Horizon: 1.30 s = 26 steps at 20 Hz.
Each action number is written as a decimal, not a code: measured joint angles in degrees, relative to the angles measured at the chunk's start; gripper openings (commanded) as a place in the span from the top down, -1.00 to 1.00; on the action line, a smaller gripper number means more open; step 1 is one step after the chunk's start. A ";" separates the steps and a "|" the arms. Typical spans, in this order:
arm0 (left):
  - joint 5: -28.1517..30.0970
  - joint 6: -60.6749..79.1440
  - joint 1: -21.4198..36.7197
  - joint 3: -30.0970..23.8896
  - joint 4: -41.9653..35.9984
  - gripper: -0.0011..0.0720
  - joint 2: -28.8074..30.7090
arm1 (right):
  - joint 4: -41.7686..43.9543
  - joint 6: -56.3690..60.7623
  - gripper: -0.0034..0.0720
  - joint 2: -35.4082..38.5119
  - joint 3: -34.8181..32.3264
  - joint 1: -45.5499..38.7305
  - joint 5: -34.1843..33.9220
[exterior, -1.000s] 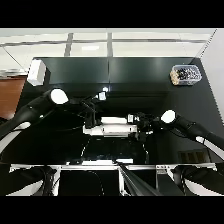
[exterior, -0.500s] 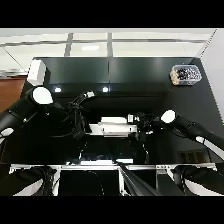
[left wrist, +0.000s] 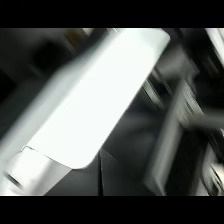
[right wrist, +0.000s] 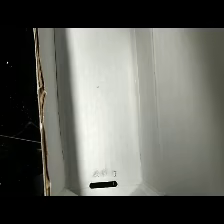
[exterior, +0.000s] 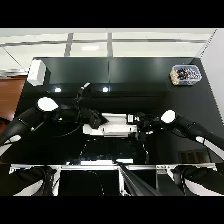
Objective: Fold the box and place the chain.
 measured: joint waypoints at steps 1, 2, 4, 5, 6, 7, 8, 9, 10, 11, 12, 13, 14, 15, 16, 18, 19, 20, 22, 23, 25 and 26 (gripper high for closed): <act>3.41 0.17 -0.50 -0.13 -0.61 0.91 -0.24 | 0.00 0.00 0.40 0.00 0.00 0.00 0.00; 6.32 0.17 -0.90 -0.24 -0.87 0.91 -0.50 | -0.02 0.00 0.40 0.00 0.00 0.00 0.00; 11.15 0.37 -1.36 -0.35 -1.33 0.91 -1.20 | -0.02 0.00 0.40 0.00 0.00 0.00 0.00; 13.09 0.37 -1.46 -0.39 -1.42 0.91 -1.81 | -0.02 0.00 0.40 0.00 0.00 0.00 0.00; 14.69 0.37 -1.57 -0.42 -1.49 0.91 -2.73 | 0.00 0.00 0.40 0.00 0.00 0.00 0.00; 15.67 0.37 -1.68 -0.44 -1.53 0.91 -3.89 | -0.02 0.00 0.40 0.00 0.00 0.00 0.00; 16.04 0.44 -1.81 -0.46 -1.60 0.91 -5.11 | -0.02 0.00 0.40 0.00 0.00 0.00 0.00; 16.11 0.83 -1.97 -0.44 -1.64 0.91 -6.34 | 0.00 0.00 0.40 0.00 0.00 0.00 0.00; 16.09 1.36 -2.23 -0.44 -1.66 0.91 -7.63 | -0.02 0.00 0.40 0.00 0.00 0.00 0.00; 16.02 1.79 -2.54 -0.44 -1.68 0.91 -8.63 | -0.02 0.00 0.40 0.00 0.00 0.00 0.00; 15.98 2.19 -2.93 -0.44 -1.70 0.91 -9.57 | 0.00 0.00 0.40 0.00 0.00 0.00 0.00; 15.98 2.36 -3.28 -0.44 -1.70 0.91 -10.36 | 0.00 0.02 0.40 0.00 0.00 0.00 0.00; 15.98 2.56 -3.56 -0.44 -1.79 0.91 -11.06 | 0.00 0.02 0.40 0.00 -0.02 0.00 0.00; 15.96 2.75 -3.78 -0.44 -1.84 0.91 -11.65 | 0.00 0.04 0.40 0.00 0.00 0.00 0.00; 15.91 2.82 -3.91 -0.42 -1.90 0.91 -12.26 | 0.00 0.04 0.40 0.00 0.00 0.00 0.00; 16.04 3.04 -4.07 -0.39 -1.92 0.91 -13.05 | -0.02 0.00 0.40 0.00 0.00 0.00 0.02; 16.09 3.39 -4.02 -0.20 -1.88 0.91 -13.16 | -0.02 0.00 0.40 0.00 0.00 0.00 0.02; 16.02 3.67 -3.85 0.15 -1.40 0.91 -13.11 | -0.02 0.00 0.40 0.00 0.00 0.00 0.02; 15.15 3.87 -2.95 1.44 0.57 0.91 -11.96 | -0.02 -0.02 0.40 0.00 0.00 0.00 0.02; 14.25 3.93 -2.32 2.12 1.86 0.91 -10.84 | -0.02 -0.02 0.40 0.00 0.00 0.00 0.02; 12.13 4.00 -0.28 3.23 4.90 0.91 -7.04 | -0.02 -0.02 0.40 0.00 0.00 0.00 0.02; 10.71 3.98 0.94 3.56 6.58 0.91 -4.68 | -0.02 -0.02 0.40 0.00 0.00 0.00 0.00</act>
